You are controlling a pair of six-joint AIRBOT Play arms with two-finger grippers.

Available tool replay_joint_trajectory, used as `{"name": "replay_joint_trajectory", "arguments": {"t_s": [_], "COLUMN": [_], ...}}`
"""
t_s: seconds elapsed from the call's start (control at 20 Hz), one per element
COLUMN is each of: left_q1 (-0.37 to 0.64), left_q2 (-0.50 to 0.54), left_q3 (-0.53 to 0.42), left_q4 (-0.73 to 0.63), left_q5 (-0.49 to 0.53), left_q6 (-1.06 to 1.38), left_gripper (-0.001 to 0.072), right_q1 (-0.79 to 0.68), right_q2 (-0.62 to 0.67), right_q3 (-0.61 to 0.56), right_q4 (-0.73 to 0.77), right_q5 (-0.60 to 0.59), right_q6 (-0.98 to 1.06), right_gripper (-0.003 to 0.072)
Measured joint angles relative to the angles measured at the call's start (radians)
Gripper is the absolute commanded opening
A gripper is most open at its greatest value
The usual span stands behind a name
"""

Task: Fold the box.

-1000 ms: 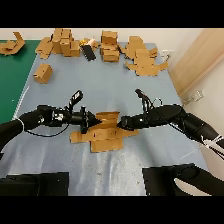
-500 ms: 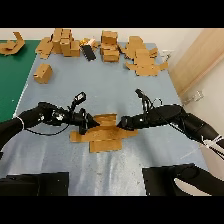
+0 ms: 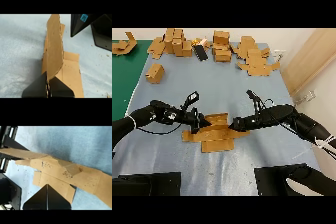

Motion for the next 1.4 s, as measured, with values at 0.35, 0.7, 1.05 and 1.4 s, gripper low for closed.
{"name": "replay_joint_trajectory", "arguments": {"t_s": [0.35,0.7,1.05,1.4], "left_q1": [-0.002,-0.002,-0.002,-0.007], "left_q2": [0.001,0.001,-0.002,-0.002], "left_q3": [0.029,0.042,0.062,0.080], "left_q4": [0.092,0.116,0.119,0.121], "left_q5": [-0.014,-0.034,-0.050,-0.092], "left_q6": [-0.077,-0.094,-0.097,-0.079], "left_gripper": [0.0013,0.0012,0.0013,0.0012], "right_q1": [0.000,0.000,0.000,0.000], "right_q2": [0.000,0.000,0.000,0.000], "right_q3": [0.000,0.000,0.000,0.000], "right_q4": [0.000,0.000,0.000,0.000], "right_q5": [-0.010,-0.011,-0.011,-0.011], "right_q6": [-0.001,-0.007,-0.008,-0.014], "right_gripper": [0.0003,0.0003,0.0003,0.0003]}}
